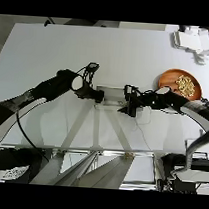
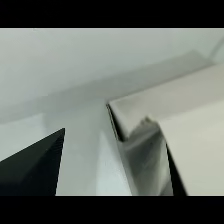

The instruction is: Fold the box and place the chain.

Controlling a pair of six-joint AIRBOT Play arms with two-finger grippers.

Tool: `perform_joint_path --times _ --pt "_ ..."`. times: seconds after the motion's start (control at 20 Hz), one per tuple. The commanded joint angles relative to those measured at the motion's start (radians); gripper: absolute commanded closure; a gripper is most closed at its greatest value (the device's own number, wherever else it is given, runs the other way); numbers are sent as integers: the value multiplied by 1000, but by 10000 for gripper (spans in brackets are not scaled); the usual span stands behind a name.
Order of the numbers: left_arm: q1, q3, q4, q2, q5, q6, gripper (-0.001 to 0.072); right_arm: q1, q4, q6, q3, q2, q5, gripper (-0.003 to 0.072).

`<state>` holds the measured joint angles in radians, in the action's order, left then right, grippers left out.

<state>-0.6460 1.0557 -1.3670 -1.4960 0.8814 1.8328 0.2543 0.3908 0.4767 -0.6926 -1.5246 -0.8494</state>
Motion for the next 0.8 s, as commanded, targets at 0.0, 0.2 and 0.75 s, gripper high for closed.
perform_joint_path --times 0.0,0.2,0.75 --pt "-40 74 -188 -50 57 203 26 0 0 0 0 0 0 300" --pt "-73 103 -204 -84 92 253 97 0 0 0 0 0 0 300" --pt "-106 106 -212 -115 92 356 698 0 0 0 0 0 0 300"
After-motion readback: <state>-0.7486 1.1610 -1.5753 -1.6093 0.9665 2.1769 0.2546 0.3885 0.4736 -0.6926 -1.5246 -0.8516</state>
